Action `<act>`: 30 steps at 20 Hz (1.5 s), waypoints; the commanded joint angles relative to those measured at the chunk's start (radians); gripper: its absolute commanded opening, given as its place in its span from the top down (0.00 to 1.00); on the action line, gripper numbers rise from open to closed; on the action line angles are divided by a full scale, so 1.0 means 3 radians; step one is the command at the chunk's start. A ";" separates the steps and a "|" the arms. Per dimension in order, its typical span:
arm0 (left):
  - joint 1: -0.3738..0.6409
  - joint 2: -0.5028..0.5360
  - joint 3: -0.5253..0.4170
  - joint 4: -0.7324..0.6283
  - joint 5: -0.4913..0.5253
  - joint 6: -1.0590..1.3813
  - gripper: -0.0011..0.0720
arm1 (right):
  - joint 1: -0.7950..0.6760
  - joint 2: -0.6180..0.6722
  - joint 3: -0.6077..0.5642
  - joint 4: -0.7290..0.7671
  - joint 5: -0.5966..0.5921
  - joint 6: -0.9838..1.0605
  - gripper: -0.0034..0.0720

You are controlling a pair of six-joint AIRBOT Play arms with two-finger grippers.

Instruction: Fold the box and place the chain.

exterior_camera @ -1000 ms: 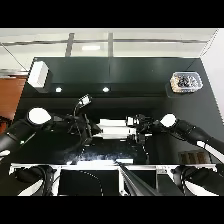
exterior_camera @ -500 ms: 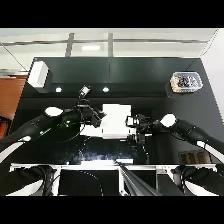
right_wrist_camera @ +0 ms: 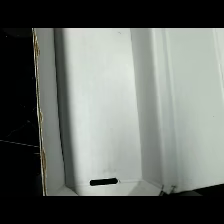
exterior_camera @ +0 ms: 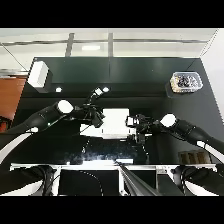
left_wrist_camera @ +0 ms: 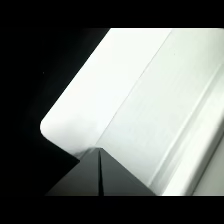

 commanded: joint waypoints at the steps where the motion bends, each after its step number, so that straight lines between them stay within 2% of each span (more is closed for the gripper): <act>1: 0.0153 0.0161 0.0214 0.0711 -0.0415 -0.0401 0.95 | 0.0003 -0.0003 -0.0003 0.0001 0.0001 0.0004 0.38; 3: 0.0384 0.0496 0.0216 0.0754 -0.0492 -0.0451 0.95 | 0.0003 -0.0003 -0.0003 0.0001 0.0001 0.0004 0.38; 6: 0.0810 0.0941 0.0056 0.0647 -0.0866 -0.0440 0.95 | 0.0003 -0.0003 -0.0003 0.0001 0.0001 0.0004 0.38; 8: 0.1119 0.1081 -0.0183 0.0205 -0.1249 -0.0210 0.95 | 0.0003 -0.0003 -0.0003 0.0001 0.0001 0.0004 0.38; 10: 0.1278 0.1094 -0.0435 -0.0226 -0.1644 0.0426 0.95 | 0.0003 -0.0003 -0.0003 0.0001 0.0001 0.0004 0.38; 11: 0.1239 0.1094 -0.0563 -0.0249 -0.1665 0.0814 0.69 | 0.0003 -0.0003 -0.0003 0.0001 0.0001 0.0004 0.38; 12: 0.1151 0.1094 -0.0683 -0.0243 -0.1598 0.1231 0.10 | 0.0003 -0.0003 -0.0003 0.0001 0.0001 0.0004 0.38; 13: 0.1030 0.1094 -0.0795 -0.0238 -0.1456 0.1589 0.03 | 0.0003 -0.0003 -0.0003 0.0001 0.0001 0.0004 0.38; 15: 0.0735 0.1068 -0.0899 -0.0141 -0.1011 0.1857 0.03 | 0.0003 -0.0003 -0.0003 0.0000 0.0001 0.0004 0.38; 19: 0.0182 0.0867 -0.0898 -0.0135 -0.0052 0.1934 0.06 | 0.0003 -0.0003 -0.0003 0.0000 0.0001 0.0004 0.38; 21: 0.0038 0.0724 -0.0852 -0.0136 -0.0060 0.1934 0.06 | 0.0003 -0.0003 -0.0003 -0.0001 0.0001 0.0004 0.38; 23: -0.0069 0.0626 -0.0823 -0.0137 -0.0076 0.1934 0.11 | 0.0003 -0.0003 -0.0003 -0.0001 0.0001 0.0004 0.38; 26: -0.0084 0.0590 -0.0777 -0.0170 -0.0071 0.1933 0.51 | 0.0003 -0.0003 -0.0003 0.0000 0.0001 0.0004 0.38; 27: -0.0084 0.0590 -0.0758 -0.0161 -0.0052 0.1934 0.54 | 0.0003 -0.0003 -0.0003 -0.0001 0.0001 0.0004 0.38; 30: -0.0084 0.0589 -0.0694 -0.0160 -0.0033 0.1934 0.54 | 0.0003 -0.0003 -0.0003 0.0000 0.0001 0.0004 0.38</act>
